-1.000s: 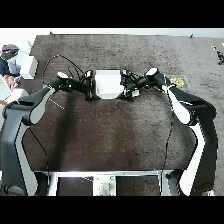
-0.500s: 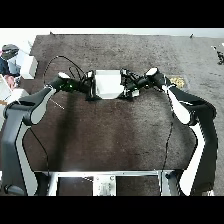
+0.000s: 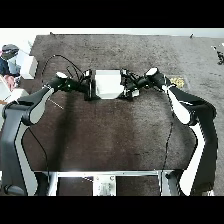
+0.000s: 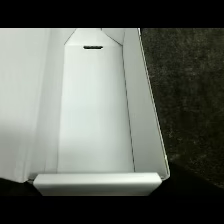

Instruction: Fold the box and place the chain.

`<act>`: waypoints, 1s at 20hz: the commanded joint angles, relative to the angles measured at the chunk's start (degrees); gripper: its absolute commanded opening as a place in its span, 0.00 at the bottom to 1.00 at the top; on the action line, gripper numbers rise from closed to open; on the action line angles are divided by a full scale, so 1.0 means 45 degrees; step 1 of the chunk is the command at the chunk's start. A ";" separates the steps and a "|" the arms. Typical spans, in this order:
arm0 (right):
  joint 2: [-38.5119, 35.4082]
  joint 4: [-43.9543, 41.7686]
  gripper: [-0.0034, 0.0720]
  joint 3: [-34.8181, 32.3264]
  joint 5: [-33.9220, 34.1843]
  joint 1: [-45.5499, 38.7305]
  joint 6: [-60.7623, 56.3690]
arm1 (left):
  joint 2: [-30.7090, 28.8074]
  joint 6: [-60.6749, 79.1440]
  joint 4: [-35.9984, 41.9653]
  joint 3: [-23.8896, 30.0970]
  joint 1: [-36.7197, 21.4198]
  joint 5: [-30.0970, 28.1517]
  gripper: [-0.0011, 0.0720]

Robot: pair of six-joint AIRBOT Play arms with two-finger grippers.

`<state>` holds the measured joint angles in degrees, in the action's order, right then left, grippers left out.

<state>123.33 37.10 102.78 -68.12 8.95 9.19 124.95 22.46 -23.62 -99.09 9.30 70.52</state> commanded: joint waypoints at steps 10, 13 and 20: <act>0.0005 -0.0005 0.85 0.0000 -0.0005 0.0005 0.0000 | 0.0199 0.0121 0.0393 -0.0005 -0.0010 -0.0199 0.98; 0.0005 -0.0005 0.85 0.0000 -0.0005 0.0005 0.0000 | 0.0209 0.0117 0.0287 -0.0005 -0.0010 -0.0199 0.67; 0.0005 -0.0005 0.85 0.0000 -0.0005 0.0005 0.0000 | 0.0272 0.0092 0.0306 -0.0005 -0.0015 -0.0199 0.68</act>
<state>123.33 37.08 102.78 -68.12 8.95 9.21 126.10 22.98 -22.06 -99.13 9.28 69.82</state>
